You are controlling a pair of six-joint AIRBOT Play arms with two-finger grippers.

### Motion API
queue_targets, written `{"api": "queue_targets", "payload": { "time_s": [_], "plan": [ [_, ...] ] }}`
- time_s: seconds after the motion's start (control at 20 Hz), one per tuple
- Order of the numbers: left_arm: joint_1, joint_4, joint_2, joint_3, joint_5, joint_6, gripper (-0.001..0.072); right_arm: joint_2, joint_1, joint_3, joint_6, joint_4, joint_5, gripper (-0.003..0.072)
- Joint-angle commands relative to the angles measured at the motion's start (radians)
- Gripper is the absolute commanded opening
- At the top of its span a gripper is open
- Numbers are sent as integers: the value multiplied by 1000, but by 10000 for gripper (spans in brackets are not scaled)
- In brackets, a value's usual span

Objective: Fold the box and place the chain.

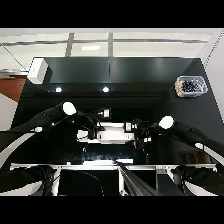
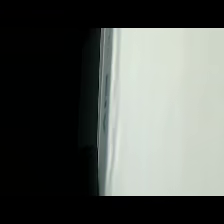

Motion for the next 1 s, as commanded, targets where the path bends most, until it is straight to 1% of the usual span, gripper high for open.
{"api": "queue_targets", "payload": {
  "time_s": [0.0, 0.6, 0.95],
  "plan": [
    [0, 0, -1, 1, 0, 0, 27, 0, 1, -1, 16, -5, 5, 588],
    [0, 0, -1, 1, 0, 0, 27, 37, -2, 0, 31, -7, 5, 589],
    [0, 0, -1, 1, 1, 0, 28, 36, -1, 0, 32, 5, 3, 588]
  ]
}}
